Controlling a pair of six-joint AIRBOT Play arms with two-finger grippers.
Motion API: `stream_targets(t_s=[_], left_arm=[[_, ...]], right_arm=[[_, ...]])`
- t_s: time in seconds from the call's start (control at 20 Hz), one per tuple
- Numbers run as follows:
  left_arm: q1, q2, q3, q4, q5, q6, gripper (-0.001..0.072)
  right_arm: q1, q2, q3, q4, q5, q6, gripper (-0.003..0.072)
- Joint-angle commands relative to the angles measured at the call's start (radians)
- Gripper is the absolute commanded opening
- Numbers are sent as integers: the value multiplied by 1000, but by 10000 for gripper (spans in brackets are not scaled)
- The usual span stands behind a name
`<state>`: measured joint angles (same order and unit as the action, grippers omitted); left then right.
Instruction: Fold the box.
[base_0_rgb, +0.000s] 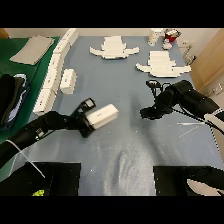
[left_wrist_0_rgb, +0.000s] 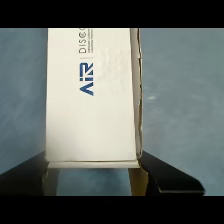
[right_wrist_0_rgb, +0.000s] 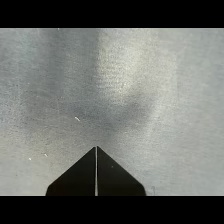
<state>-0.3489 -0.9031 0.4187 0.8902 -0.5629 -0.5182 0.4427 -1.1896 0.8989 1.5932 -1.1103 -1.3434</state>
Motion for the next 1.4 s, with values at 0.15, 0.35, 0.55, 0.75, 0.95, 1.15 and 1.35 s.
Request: stream_targets(t_s=[0.15, 0.35, 0.55, 0.75, 0.95, 1.15, 1.35], left_arm=[[378, 55, -2, 299, -33, -399, 327], [443, 53, -2, 294, 103, -399, 327], [442, -25, 1, 242, 236, -399, 327], [441, -180, 42, 204, 310, -399, 327], [400, -319, 177, 186, 371, -399, 327], [390, -472, 365, 146, 379, -399, 327], [390, -603, 529, 145, 366, -399, 327]], right_arm=[[-1, -1, 1, 1, -1, 1, 17], [-1, -1, 1, 1, -1, 1, 17], [-1, -1, 1, 1, -1, 1, 17], [-1, -1, 1, 1, -1, 1, 17], [-1, -1, 1, 1, -1, 1, 17], [-1, -1, 1, 1, -1, 1, 17], [-1, -1, 1, 1, -1, 1, 17]])
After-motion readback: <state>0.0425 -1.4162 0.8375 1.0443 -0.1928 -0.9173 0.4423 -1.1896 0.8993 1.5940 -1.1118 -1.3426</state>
